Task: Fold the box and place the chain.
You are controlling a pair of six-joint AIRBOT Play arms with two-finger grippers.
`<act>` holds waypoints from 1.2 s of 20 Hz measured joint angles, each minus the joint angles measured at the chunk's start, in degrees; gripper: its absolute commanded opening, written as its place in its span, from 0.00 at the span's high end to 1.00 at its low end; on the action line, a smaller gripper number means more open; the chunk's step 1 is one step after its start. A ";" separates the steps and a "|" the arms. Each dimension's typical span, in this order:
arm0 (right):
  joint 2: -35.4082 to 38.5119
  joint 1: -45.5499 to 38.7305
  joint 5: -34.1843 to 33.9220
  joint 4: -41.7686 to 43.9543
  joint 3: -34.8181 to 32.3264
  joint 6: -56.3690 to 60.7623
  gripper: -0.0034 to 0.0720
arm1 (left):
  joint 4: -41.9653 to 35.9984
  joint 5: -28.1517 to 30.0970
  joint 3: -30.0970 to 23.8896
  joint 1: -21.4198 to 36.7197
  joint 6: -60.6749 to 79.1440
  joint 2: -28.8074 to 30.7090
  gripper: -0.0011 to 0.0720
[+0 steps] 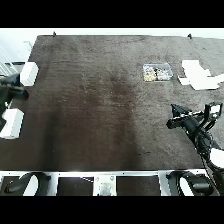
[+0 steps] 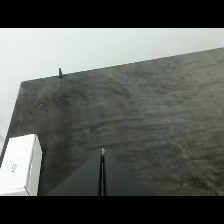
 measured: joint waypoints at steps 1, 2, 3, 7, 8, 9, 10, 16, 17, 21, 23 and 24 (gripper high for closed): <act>0.00 0.00 -0.39 0.02 0.00 0.20 0.95 | -0.81 0.37 -2.69 -0.02 0.55 2.95 0.97; 0.00 0.00 -1.09 0.02 0.00 0.55 0.95 | -1.51 0.94 -5.11 -0.02 0.83 6.12 0.97; 0.00 0.00 -2.32 0.02 0.00 1.09 0.95 | -2.21 1.14 -6.97 0.00 0.90 9.01 0.97; 0.02 0.00 -7.54 0.04 0.00 2.58 0.95 | -1.18 1.01 -12.33 -0.02 -1.62 17.55 0.97; 0.15 0.00 -8.31 0.07 -0.02 2.82 0.95 | -0.11 0.52 -13.29 -0.02 -2.95 18.58 0.97; 0.46 0.00 -9.03 0.04 -0.13 3.06 0.95 | 0.61 -0.09 -14.14 -0.02 -4.17 19.32 0.97; 0.87 0.00 -9.70 0.04 -0.42 3.21 0.95 | 1.46 -0.72 -15.04 -0.02 -5.11 19.87 0.97; 2.27 0.00 -12.13 -1.53 -2.82 2.97 0.95 | 3.45 -3.28 -17.27 -0.02 -7.54 21.11 0.96; 2.34 0.00 -12.26 -1.68 -3.06 2.93 0.95 | 3.45 -3.61 -17.33 -0.02 -7.93 21.18 0.96; 2.45 0.00 -12.52 -1.95 -3.43 2.78 0.95 | 3.67 -4.28 -17.51 -0.02 -10.60 21.27 0.96; 2.47 0.00 -12.59 -2.08 -3.54 2.75 0.95 | 3.69 -4.42 -17.53 -0.02 -11.28 21.27 0.96; 2.47 0.00 -12.63 -2.08 -3.54 2.75 0.95 | 3.72 -4.46 -17.53 -0.02 -11.47 21.27 0.96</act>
